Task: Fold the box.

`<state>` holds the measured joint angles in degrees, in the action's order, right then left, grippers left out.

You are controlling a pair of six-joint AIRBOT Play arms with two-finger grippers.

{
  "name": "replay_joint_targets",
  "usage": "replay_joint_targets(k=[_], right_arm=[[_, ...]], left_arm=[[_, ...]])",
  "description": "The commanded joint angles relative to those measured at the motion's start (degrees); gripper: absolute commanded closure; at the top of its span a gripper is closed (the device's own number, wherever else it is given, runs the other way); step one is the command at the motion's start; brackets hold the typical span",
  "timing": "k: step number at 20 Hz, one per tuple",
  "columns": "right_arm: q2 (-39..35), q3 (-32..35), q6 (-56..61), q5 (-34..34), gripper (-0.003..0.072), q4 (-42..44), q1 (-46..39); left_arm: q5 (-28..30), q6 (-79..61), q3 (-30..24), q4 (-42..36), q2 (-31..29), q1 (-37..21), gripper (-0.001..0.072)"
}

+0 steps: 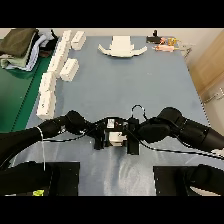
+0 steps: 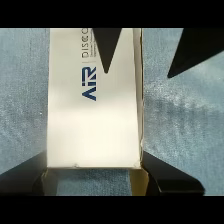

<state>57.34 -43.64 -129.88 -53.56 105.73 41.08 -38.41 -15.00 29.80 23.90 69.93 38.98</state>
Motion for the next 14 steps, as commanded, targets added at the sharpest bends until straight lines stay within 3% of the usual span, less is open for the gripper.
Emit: replay_joint_targets(k=[1,3,4,6,8,12,14], right_arm=[[-0.5,-2.3,1.7,-1.2,0.0349,0.1,0.0],[-1.8,-2.4,4.3,-1.9,0.0640,0.0,0.0],[-2.3,-2.3,5.4,-2.2,0.0682,0.2,0.0],[-3.7,-1.2,6.8,-1.4,0.0683,1.2,0.0],[-6.6,2.7,11.1,4.5,0.0684,1.9,0.0],[-17.2,15.8,22.7,27.2,0.0683,6.9,0.1],[-21.4,20.9,25.9,32.6,0.0683,7.2,0.1]], left_arm=[[-0.1,-0.1,0.0,0.1,0.0,0.0,0.0247],[-0.1,-0.1,0.0,0.1,0.0,0.0,0.0247],[-0.1,-0.1,0.0,0.1,0.0,0.0,0.0247],[-0.1,-0.1,0.0,0.1,0.0,0.0,0.0247],[-0.1,-0.1,0.0,0.1,0.0,0.0,0.0246],[-0.1,-0.1,0.0,0.1,0.0,0.0,0.0247],[-0.1,-0.1,0.0,0.1,0.0,0.0,0.0247]])
